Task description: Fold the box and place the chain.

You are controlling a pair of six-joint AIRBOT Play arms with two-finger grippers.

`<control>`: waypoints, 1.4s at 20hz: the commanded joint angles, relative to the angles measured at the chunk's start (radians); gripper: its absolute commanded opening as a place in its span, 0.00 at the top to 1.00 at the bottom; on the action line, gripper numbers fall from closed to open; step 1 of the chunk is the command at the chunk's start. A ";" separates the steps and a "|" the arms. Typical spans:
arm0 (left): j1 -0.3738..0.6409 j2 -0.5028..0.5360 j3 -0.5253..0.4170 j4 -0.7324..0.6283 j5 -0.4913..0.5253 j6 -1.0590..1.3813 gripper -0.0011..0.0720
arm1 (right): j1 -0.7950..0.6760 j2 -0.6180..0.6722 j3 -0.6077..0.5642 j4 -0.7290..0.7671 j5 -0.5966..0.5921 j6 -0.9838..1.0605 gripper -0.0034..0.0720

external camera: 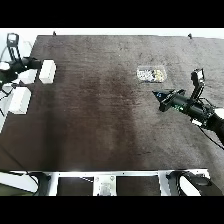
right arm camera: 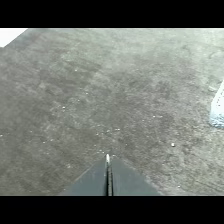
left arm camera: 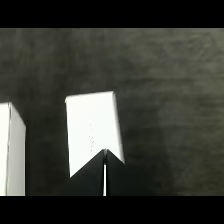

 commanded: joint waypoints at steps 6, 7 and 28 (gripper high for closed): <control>-0.187 0.479 -0.291 -0.150 0.118 0.267 0.96 | 0.000 0.004 0.000 0.000 -0.122 0.012 0.95; -0.223 0.533 -0.360 -0.179 0.156 0.296 0.96 | 0.000 0.013 0.000 0.000 -0.148 0.025 0.95; -0.547 1.146 -1.232 -0.421 0.277 0.395 0.96 | 0.000 0.520 -0.295 -0.101 -0.324 0.026 0.94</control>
